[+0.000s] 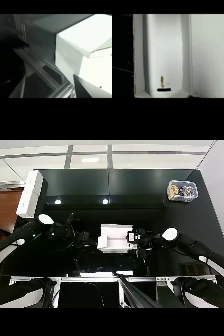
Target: Fold the box and place the chain.
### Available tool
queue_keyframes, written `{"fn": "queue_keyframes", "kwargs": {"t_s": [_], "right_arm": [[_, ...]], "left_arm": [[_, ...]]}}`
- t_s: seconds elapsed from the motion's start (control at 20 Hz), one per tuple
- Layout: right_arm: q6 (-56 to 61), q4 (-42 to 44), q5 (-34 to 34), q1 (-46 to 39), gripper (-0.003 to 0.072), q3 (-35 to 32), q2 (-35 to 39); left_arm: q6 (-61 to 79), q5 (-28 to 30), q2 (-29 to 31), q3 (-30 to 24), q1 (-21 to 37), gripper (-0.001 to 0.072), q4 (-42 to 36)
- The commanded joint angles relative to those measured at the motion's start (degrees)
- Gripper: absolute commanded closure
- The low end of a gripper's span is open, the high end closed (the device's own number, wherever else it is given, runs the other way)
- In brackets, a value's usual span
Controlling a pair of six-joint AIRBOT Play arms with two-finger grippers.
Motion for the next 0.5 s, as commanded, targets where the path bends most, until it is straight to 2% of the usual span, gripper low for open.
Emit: {"fn": "queue_keyframes", "kwargs": {"t_s": [0.0,0.25,0.45], "right_arm": [[0.02,0.04,0.00,0.00,0.0270,0.02,-0.04],[0.02,0.04,0.00,0.00,0.0270,0.02,-0.04],[0.02,0.04,-0.02,0.00,0.0270,0.02,-0.04]], "left_arm": [[0.59,-3.63,-0.04,1.49,-0.07,0.0033,-3.19],[0.57,-5.25,-0.11,1.51,-0.42,0.0033,-5.77],[-2.27,-2.38,-0.11,1.57,-3.63,0.0038,-7.02]]}}
